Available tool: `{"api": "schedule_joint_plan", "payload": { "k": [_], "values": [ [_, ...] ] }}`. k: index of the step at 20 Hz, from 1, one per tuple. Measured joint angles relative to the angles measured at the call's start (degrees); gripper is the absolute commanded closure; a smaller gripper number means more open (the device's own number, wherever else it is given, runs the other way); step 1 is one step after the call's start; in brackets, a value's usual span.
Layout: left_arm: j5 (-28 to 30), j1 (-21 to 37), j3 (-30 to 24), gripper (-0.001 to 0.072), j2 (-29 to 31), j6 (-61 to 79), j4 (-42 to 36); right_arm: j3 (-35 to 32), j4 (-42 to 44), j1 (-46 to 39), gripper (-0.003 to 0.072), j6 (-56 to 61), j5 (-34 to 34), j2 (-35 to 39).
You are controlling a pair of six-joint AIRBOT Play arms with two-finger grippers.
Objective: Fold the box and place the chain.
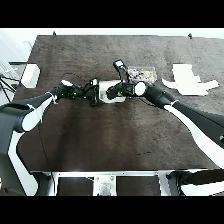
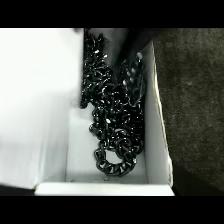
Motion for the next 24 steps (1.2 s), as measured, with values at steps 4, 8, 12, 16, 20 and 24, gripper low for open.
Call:
{"api": "schedule_joint_plan", "payload": {
  "k": [4,8,12,16,20,24],
  "values": [
    [-0.02,0.0,0.0,0.0292,0.0,-0.02,-0.02,-0.09,-0.04,-1.44,0.0389,-1.55,1.44,2.36],
    [-0.02,0.0,0.0,0.0292,0.0,-0.04,-0.02,-0.09,-2.95,-5.2,0.0352,-4.39,5.11,6.38],
    [-0.02,0.0,0.0,0.0292,0.0,-0.07,-0.02,-0.98,-6.58,-11.61,0.0251,-12.02,9.57,7.67],
    [-0.02,0.0,0.0,0.0292,0.0,-0.07,-0.04,-1.92,-4.2,-17.75,0.0231,-25.92,12.81,5.31],
    [-0.02,0.0,0.0,0.0292,0.0,-0.07,-0.04,-1.46,5.99,-21.66,0.0237,-41.79,17.07,-0.02],
    [-0.02,0.0,0.0,0.0292,0.0,-0.07,-0.07,2.16,12.46,-22.8,0.0264,-51.3,22.43,-6.36]
  ]
}}
